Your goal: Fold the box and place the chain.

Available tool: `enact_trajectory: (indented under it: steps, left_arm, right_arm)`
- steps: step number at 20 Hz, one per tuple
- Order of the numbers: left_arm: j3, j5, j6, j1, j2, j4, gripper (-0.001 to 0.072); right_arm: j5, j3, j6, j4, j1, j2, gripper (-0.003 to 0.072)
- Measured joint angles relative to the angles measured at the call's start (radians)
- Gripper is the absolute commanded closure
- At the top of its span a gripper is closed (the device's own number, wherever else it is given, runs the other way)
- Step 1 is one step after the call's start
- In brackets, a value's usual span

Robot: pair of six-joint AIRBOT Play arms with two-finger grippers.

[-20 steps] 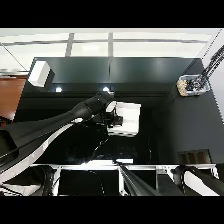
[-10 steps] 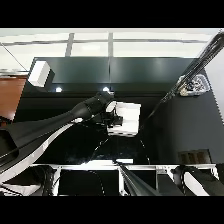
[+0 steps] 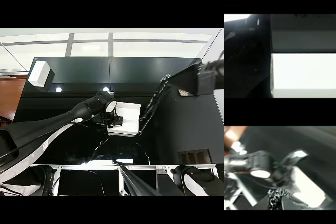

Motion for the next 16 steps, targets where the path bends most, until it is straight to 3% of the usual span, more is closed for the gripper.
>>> enact_trajectory:
  steps: [6,16]
  left_arm:
    - [0.000,-0.001,0.000,0.000,0.000,0.000,0.0680]
    - [0.000,0.000,0.000,0.000,0.000,0.000,0.0679]
  right_arm:
    - [-0.101,-0.179,-0.031,0.088,0.098,-0.001,0.0673]
    - [-0.361,-0.552,-0.044,0.060,0.163,-0.004,0.0672]
